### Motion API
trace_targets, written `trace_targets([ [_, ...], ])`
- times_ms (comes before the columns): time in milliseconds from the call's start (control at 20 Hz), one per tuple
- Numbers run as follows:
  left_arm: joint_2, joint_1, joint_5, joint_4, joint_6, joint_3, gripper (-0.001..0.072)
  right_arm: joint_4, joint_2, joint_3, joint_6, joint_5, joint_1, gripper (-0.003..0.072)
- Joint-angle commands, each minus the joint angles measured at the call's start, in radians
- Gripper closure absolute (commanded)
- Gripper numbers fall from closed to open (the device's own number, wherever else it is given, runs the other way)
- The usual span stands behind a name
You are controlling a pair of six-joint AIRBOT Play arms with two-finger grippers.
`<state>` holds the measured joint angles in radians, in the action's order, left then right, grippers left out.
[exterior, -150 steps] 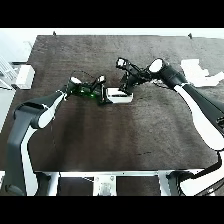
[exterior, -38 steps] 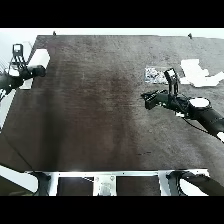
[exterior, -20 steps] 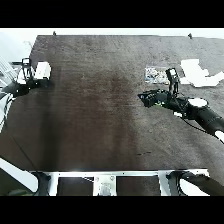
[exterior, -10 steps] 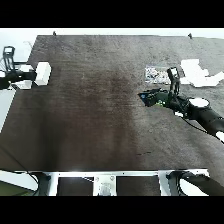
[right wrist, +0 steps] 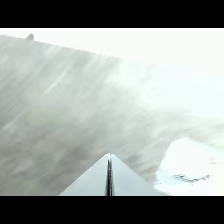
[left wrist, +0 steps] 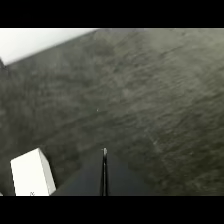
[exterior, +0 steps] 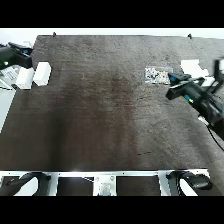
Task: Fold the box and place the chain.
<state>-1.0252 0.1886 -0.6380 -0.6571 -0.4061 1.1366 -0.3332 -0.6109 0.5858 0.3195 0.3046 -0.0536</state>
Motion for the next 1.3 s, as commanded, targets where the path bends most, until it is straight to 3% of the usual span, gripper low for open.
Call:
trace_targets([
  [0, 0.308, -0.138, 0.183, 0.072, 0.101, -0.251, 0.0695, -0.024, 0.231, -0.139, -0.008, -0.226, 0.0, 0.0674],
  [200, 0.593, -0.299, 0.451, 0.105, 0.052, -0.627, 0.0695, -0.053, 0.488, -0.4, -0.044, -0.344, 0.0, 0.0674],
  [300, 0.671, -0.33, 0.482, 0.105, 0.037, -0.782, 0.0694, -0.053, 0.58, -0.496, -0.044, -0.345, 0.0, 0.0673],
  [400, 0.708, -0.331, 0.486, 0.114, 0.01, -0.876, 0.0691, -0.053, 0.637, -0.558, -0.044, -0.346, 0.0, 0.0672],
  [650, 0.711, -0.331, 0.482, 0.115, 0.014, -0.894, 0.0689, -0.052, 0.651, -0.656, -0.043, -0.345, 0.0, 0.0672],
  [1250, 0.711, -0.331, 0.481, 0.115, 0.014, -0.894, 0.0689, -0.053, 0.65, -0.655, -0.043, -0.342, 0.0, 0.0671],
])
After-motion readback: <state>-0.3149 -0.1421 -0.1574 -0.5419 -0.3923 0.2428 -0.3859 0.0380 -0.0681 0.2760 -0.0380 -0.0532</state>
